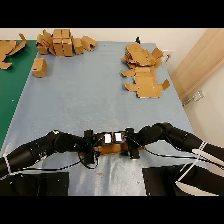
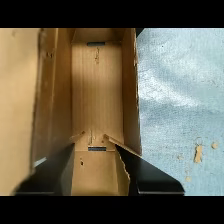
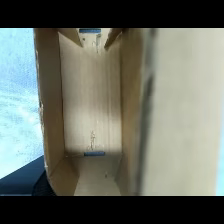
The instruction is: Fold the box.
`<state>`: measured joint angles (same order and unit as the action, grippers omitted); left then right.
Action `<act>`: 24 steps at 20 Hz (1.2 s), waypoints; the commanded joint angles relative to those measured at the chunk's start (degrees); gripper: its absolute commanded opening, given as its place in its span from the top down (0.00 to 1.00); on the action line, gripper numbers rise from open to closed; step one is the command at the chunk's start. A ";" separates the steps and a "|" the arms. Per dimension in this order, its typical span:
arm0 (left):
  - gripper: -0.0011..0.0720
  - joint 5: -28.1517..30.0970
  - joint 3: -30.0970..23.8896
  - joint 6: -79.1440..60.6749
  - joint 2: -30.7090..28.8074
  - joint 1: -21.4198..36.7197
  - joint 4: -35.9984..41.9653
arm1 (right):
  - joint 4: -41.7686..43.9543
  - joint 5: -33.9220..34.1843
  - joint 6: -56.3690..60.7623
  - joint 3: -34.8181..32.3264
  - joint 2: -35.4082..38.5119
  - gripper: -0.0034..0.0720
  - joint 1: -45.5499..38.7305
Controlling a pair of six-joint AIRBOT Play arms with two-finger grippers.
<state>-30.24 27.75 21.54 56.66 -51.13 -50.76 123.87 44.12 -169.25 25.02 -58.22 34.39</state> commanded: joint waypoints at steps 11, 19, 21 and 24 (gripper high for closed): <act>0.97 1.29 0.04 -0.04 0.02 -0.02 3.30 | 0.00 -0.07 -0.07 0.02 -0.04 0.18 0.00; 0.72 1.27 0.04 -0.02 0.02 -0.04 4.74 | 0.00 -0.07 -0.07 0.02 -0.04 0.18 0.00; 0.60 1.22 0.04 0.68 0.02 -0.04 4.74 | 0.00 -0.07 -0.07 0.02 -0.04 0.18 0.00; 0.60 1.25 0.04 0.61 0.04 -0.02 4.70 | 0.00 -0.07 -0.07 0.02 -0.04 0.18 0.00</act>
